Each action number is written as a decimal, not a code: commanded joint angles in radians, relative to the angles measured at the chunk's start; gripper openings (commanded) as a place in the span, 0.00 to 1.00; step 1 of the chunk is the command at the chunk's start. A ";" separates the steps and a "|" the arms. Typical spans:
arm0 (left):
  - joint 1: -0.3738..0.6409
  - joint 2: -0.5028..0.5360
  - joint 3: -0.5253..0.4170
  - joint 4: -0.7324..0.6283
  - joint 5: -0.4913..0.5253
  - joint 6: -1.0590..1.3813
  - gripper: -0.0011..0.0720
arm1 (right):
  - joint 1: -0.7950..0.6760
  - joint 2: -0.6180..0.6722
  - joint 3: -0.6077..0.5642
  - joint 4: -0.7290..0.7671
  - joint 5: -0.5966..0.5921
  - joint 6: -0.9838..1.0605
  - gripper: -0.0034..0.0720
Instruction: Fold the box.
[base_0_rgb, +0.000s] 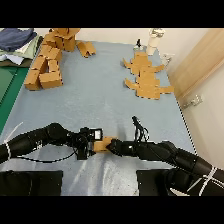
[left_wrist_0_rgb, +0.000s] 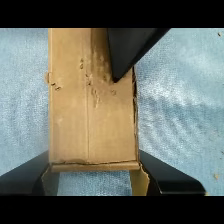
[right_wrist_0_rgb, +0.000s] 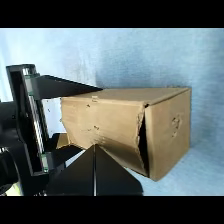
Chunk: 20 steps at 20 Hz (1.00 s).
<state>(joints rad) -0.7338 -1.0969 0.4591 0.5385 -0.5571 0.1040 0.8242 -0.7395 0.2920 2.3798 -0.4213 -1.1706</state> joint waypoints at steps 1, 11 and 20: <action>0.000 0.001 0.001 0.000 0.000 0.000 0.64 | 0.001 -0.009 -0.001 -0.012 -0.015 -0.001 0.05; 0.000 0.001 0.001 0.000 0.000 0.000 0.64 | -0.138 0.097 0.166 -0.562 -0.447 0.149 0.05; 0.000 0.001 0.001 -0.003 0.050 0.011 0.64 | -0.328 -0.206 0.383 -0.625 -0.708 0.149 0.05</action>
